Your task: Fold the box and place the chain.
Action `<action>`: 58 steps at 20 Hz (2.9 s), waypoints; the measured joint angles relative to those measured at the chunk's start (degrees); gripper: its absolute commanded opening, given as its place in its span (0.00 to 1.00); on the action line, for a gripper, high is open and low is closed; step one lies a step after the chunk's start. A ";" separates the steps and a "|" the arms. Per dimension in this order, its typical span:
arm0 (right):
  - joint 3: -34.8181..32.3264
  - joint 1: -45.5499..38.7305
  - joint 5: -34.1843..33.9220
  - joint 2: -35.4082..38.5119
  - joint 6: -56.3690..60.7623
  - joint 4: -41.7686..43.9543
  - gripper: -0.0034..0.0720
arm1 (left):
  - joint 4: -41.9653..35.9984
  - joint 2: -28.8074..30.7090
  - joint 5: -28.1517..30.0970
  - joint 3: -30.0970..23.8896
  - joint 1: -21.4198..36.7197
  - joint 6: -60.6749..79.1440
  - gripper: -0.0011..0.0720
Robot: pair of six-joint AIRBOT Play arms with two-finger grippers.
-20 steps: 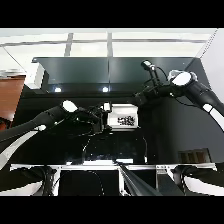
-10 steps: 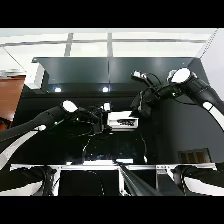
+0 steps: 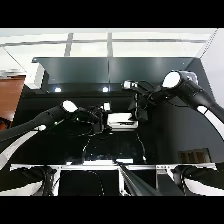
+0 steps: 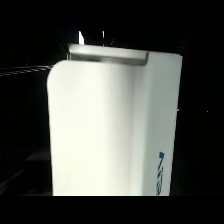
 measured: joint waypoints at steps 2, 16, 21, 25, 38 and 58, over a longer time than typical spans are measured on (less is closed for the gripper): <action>-0.44 0.28 0.24 0.00 -0.07 -0.11 0.66 | 0.00 0.00 0.00 0.02 0.00 0.00 0.54; -3.41 0.61 -1.27 1.73 -0.26 -0.72 0.57 | 0.00 0.00 0.02 0.02 0.00 0.02 0.54; -3.41 0.61 -1.62 2.03 -0.44 -0.50 0.20 | 0.00 0.00 0.00 0.02 0.00 -0.04 0.54; -3.45 0.61 -1.03 2.03 -0.22 -0.55 0.20 | 0.02 0.00 0.00 0.02 0.00 0.04 0.54; -4.66 3.10 -0.94 2.05 0.96 -2.29 0.40 | 0.07 0.00 -0.15 0.00 0.00 0.15 0.54; -7.87 -5.33 5.35 6.45 26.62 9.94 0.07 | 0.00 0.00 0.07 0.02 0.00 0.11 0.54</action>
